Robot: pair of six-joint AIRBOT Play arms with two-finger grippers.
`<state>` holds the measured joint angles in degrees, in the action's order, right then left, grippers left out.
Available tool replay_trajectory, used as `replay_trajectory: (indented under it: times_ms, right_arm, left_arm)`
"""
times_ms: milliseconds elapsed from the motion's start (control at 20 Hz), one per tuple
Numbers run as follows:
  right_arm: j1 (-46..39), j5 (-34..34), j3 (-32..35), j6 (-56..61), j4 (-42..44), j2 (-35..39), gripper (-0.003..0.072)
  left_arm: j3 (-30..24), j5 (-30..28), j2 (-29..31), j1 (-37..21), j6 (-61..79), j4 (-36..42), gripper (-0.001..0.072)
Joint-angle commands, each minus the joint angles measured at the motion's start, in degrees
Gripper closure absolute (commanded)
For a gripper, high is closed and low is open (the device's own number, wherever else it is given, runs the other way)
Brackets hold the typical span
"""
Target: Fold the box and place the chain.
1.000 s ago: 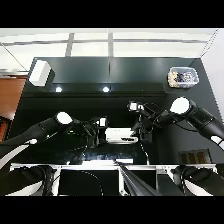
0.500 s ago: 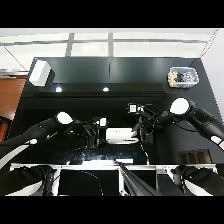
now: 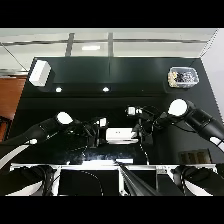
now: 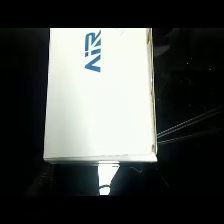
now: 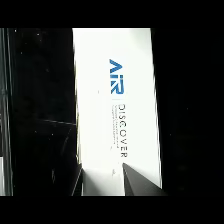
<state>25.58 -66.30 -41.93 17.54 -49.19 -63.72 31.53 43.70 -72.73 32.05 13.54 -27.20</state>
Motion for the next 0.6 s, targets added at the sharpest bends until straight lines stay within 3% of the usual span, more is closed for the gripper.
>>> replay_trajectory:
  times_ms: [0, 550]
  right_arm:
    - [1.53, 1.22, 0.02, 0.02, -1.49, -0.02, 0.0409]
    - [2.71, 1.07, 0.26, 4.83, -1.9, 0.07, 0.0409]
  left_arm:
    - [0.04, 0.02, -0.04, 0.0, 0.02, 0.07, 0.0375]
    - [0.04, 0.02, -0.04, 0.0, 0.02, 0.07, 0.0374]
